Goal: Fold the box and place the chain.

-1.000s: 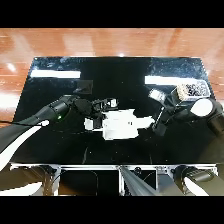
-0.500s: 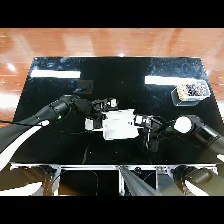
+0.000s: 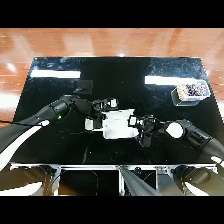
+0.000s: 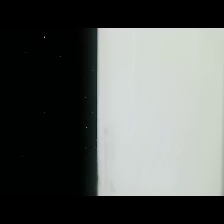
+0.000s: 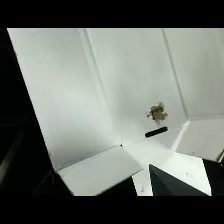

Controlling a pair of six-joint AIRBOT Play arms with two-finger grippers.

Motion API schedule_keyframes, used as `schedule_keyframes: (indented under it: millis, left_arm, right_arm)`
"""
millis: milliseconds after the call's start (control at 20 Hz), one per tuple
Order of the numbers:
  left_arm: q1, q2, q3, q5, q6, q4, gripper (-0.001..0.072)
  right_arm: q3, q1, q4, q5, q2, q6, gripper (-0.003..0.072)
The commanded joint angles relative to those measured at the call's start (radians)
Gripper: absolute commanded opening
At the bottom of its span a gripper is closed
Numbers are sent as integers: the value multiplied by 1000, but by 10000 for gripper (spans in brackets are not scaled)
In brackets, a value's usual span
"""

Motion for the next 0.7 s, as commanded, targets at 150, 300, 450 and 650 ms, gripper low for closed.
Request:
schedule_keyframes:
  millis: [150,300,450,650]
  left_arm:
    - [0,-1,0,1,0,1,23]
    - [0,-1,0,1,-1,1,23]
    - [0,-1,0,2,-1,1,23]
    - [0,-1,0,2,-1,1,23]
  right_arm:
    - [-1,5,57,-70,-6,0,702]
    - [2,4,123,-147,-5,1,720]
    - [5,4,121,-148,3,1,720]
    - [5,4,122,-177,4,3,720]
